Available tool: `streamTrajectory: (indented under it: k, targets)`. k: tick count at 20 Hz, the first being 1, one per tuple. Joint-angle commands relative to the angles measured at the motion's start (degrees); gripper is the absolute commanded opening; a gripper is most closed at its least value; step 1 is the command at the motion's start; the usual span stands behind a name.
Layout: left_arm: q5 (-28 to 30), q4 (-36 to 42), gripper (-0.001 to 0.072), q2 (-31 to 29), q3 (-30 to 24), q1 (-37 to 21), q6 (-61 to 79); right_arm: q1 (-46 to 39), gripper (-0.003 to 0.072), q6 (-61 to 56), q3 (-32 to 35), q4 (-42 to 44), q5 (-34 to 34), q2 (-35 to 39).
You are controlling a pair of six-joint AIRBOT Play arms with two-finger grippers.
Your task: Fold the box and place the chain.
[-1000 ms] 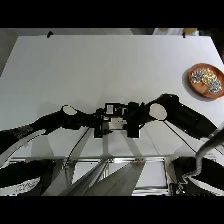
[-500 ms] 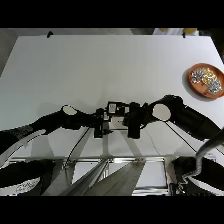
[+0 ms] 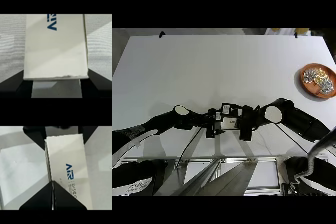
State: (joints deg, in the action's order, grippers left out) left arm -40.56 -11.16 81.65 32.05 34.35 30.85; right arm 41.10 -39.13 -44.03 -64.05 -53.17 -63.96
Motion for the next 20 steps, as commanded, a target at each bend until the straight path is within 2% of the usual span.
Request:
streamTrajectory:
  k: [1, 8, 12, 15, 17, 20]
  targets:
    - [0.0, 0.0, 0.0134, 0.0, 0.0, 0.0, 0.0, 0.0, 0.0013, 0.0, 1.7, 0.1, 1.4, 0.0]
    - [0.0, 0.0, 0.0134, 0.0, 0.0, 0.0, 0.0, 0.0, 0.0013, 0.0, 2.3, 2.9, 1.0, -5.2]
    - [0.0, 0.0, 0.0134, 0.0, 0.0, 0.0, 0.0, 0.0, 0.0013, 0.0, 2.3, 2.8, 0.7, -4.9]
    - [0.0, 0.0, 0.0134, 0.0, 0.0, 0.0, 0.0, 0.0, 0.0013, -0.3, 2.1, 2.6, 0.8, -1.9]
    - [0.0, 0.0, 0.0133, 0.0, 0.0, 0.0, 0.0, 0.0, 0.0013, -5.2, 0.9, -0.4, 0.9, 0.9]
    - [0.0, 0.0, 0.0134, 0.0, 0.0, 0.0, 0.0, -0.1, 0.0013, -12.5, -0.7, -12.6, 1.1, 7.1]
